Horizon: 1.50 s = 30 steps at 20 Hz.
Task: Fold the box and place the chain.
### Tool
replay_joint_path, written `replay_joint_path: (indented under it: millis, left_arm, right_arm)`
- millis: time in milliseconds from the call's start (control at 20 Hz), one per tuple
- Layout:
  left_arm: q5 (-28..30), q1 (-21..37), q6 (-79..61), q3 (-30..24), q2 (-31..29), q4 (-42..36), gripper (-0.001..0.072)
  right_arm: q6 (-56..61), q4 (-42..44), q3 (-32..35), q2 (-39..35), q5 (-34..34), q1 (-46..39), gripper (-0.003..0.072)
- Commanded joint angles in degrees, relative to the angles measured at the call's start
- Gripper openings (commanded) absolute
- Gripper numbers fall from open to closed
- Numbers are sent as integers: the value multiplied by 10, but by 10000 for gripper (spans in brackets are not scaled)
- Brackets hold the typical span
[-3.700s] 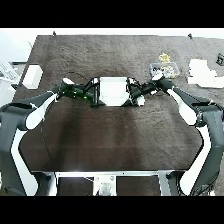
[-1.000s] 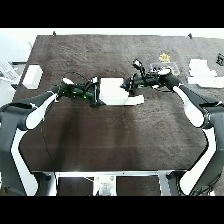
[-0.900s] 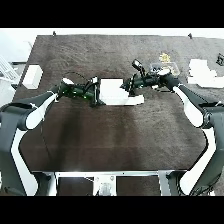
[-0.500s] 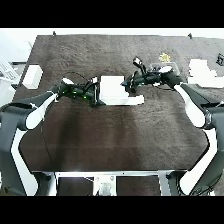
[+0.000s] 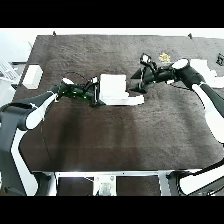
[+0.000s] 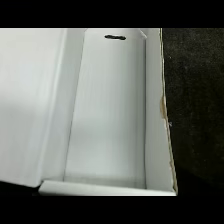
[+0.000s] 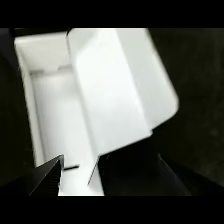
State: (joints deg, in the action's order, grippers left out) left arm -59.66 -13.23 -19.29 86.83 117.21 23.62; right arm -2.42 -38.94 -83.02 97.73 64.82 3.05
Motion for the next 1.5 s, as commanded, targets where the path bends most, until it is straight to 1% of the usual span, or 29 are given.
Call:
replay_joint_path:
  millis: [0, 300, 600, 650, 700, 750, 800, 850, 900, 950, 1000, 1050, 1100, 1150, 1200, 1450]
  left_arm:
    - [1, 0, 0, 0, 0, 0, 416]
    - [1, 0, 0, 0, 0, 0, 416]
    - [1, 0, 0, 0, 0, 0, 415]
    - [1, 0, 0, 0, 0, 0, 415]
    - [1, 0, 0, 0, 0, 0, 416]
    - [0, 0, 0, 0, 0, 0, 415]
    - [0, 0, 0, 0, 0, 0, 416]
    - [0, 0, 0, 0, 0, 0, 415]
    - [0, 0, 0, 0, 0, 0, 416]
    - [0, 0, 0, 0, 0, 0, 415]
    - [0, 0, 0, 0, 0, 0, 416]
    - [0, 0, 0, 0, 0, 0, 416]
    - [0, 0, 0, 0, 0, 0, 416]
    - [0, 0, 0, 0, 0, 0, 415]
    - [0, 0, 0, 0, 0, 0, 416]
    - [0, 0, 9, 0, 0, 0, 415]
  right_arm:
    - [-42, -44, 47, -7, 1, 0, 690]
    - [-48, -46, 49, 36, -13, 1, 690]
    - [-50, -44, 49, 45, -14, 9, 689]
    - [-58, -43, 49, 45, -14, 12, 680]
    - [-58, -41, 49, 45, -19, 16, 645]
    - [-58, -42, 49, 46, -26, 20, 643]
    - [-58, -42, 49, 48, -37, 23, 576]
    - [-58, -42, 49, 51, -45, 26, 484]
    - [-58, -39, 49, 54, -49, 26, 428]
    - [-58, -33, 49, 57, -49, 27, 413]
    - [-58, -27, 49, 58, -49, 29, 355]
    - [-58, -23, 49, 58, -48, 32, 336]
    - [-58, -18, 49, 58, -48, 36, 332]
    - [-58, -14, 49, 58, -49, 42, 273]
    - [-57, -4, 49, 59, -48, 48, 261]
    - [-58, 26, 49, 78, -55, 68, 262]
